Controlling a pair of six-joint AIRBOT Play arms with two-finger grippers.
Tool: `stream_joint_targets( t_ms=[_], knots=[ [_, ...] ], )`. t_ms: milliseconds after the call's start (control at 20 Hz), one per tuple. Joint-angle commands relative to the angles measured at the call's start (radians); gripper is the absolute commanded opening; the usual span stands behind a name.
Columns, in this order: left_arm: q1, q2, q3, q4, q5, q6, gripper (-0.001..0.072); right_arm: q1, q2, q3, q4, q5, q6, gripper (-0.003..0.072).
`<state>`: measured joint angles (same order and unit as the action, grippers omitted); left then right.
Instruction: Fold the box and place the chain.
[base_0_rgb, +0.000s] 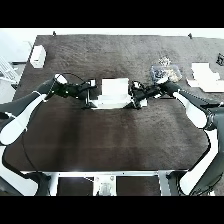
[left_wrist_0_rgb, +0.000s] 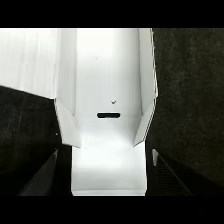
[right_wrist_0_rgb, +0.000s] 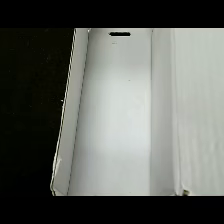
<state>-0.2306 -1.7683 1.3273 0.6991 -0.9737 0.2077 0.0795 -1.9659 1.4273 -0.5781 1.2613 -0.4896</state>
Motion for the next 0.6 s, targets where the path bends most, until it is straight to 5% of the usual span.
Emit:
stream_joint_targets(
  t_ms=[0,500,550],
  knots=[
    [0.0,-0.008,0.002,-0.026,-0.013,0.003,0.0713,0.0,0.0,0.0,0.0,0.0,0.0,0.0591],
    [0.0,-0.013,0.002,-0.088,-0.014,0.029,0.071,0.0,0.0,0.0,0.0,0.0,0.0,0.059],
    [0.0,-0.013,0.001,-0.087,-0.014,0.028,0.0651,0.0,0.0,0.0,0.0,0.0,0.0,0.0591]
  ],
)
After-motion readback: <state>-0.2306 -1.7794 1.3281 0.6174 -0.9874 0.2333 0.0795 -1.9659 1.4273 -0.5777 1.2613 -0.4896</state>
